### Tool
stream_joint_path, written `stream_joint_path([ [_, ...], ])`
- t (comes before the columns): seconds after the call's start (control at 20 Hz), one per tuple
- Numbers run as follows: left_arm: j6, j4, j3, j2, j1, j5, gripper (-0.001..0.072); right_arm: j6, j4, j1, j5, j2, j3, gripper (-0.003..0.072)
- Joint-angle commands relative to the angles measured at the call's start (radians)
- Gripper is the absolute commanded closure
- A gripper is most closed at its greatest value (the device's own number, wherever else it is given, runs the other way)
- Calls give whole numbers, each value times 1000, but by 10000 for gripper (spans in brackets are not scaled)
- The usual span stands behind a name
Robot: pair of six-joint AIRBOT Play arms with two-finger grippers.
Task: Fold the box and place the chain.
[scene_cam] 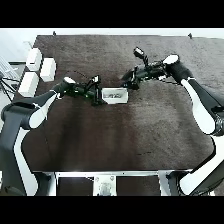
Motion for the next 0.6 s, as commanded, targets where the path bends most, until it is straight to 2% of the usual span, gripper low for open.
stream_joint_path([
  [0.0, 0, 0, 0, 0, 1, 0, 353, -137, 137, -18, 14, 6, -77, 194],
  [0.2, 0, 0, 0, 0, 1, 0, 353, -243, 144, -3, -60, 1, -160, 189],
  [0.4, 0, 0, 0, 0, 1, 1, 353, -267, 134, 1, -63, -11, -167, 188],
  [0.55, 0, 0, 0, 0, 1, 4, 353, -266, 53, 13, -59, -13, -168, 178],
])
